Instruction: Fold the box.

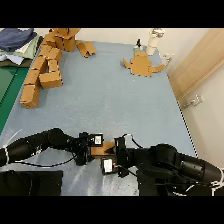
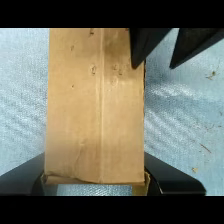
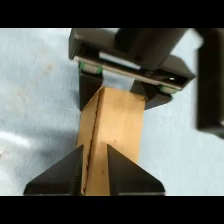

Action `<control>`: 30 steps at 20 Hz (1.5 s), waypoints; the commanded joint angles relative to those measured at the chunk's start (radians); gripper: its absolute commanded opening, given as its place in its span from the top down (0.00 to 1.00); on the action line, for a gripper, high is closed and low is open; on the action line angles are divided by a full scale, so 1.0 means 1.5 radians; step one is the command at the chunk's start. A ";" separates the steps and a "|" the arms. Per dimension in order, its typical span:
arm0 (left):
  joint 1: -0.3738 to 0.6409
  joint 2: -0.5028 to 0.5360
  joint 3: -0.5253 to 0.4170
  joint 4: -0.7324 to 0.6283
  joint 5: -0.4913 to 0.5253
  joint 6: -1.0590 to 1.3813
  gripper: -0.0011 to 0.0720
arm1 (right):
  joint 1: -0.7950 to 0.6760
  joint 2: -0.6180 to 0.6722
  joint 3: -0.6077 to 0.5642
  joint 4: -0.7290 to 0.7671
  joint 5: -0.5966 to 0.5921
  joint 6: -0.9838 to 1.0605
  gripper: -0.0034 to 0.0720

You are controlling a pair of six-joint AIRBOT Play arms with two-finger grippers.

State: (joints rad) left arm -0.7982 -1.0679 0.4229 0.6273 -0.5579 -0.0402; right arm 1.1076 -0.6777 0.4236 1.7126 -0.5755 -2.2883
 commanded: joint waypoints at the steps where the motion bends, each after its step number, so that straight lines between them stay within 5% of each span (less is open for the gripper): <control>1: 0.000 0.001 0.000 0.000 0.000 -0.001 0.28 | 0.001 0.073 0.001 0.001 -0.007 0.188 0.65; 3: 0.000 0.001 0.000 0.000 0.000 -0.001 0.28 | 0.001 0.137 0.001 0.001 -0.070 0.458 0.67; 5: 0.000 0.001 0.000 0.000 0.000 -0.001 0.28 | -0.004 0.192 -0.006 -0.014 -0.155 0.729 0.94; 7: 0.000 0.001 0.000 0.000 0.000 -0.001 0.28 | -0.003 0.235 -0.039 -0.017 -0.187 0.914 0.95; 9: 0.000 0.001 0.000 0.000 0.000 -0.001 0.28 | -0.003 0.255 -0.093 0.026 -0.137 1.025 0.95; 14: 0.000 0.001 0.000 0.000 0.000 -0.001 0.28 | -0.003 0.187 -0.234 0.092 0.321 1.168 0.95; 17: 0.000 0.001 0.000 0.000 0.000 -0.001 0.28 | -0.003 0.074 -0.236 0.093 0.488 1.189 0.95; 21: 0.000 0.001 0.000 0.000 0.000 -0.001 0.28 | -0.002 -0.010 -0.228 0.072 0.544 1.243 0.95; 30: 0.000 0.001 0.000 0.000 0.000 -0.001 0.28 | 0.026 -0.014 -0.228 0.053 0.531 1.260 0.95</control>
State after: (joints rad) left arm -0.7982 -1.0679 0.4229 0.6266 -0.5579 -0.0414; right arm 1.1248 -0.6937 0.0822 1.7981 0.2188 -0.4084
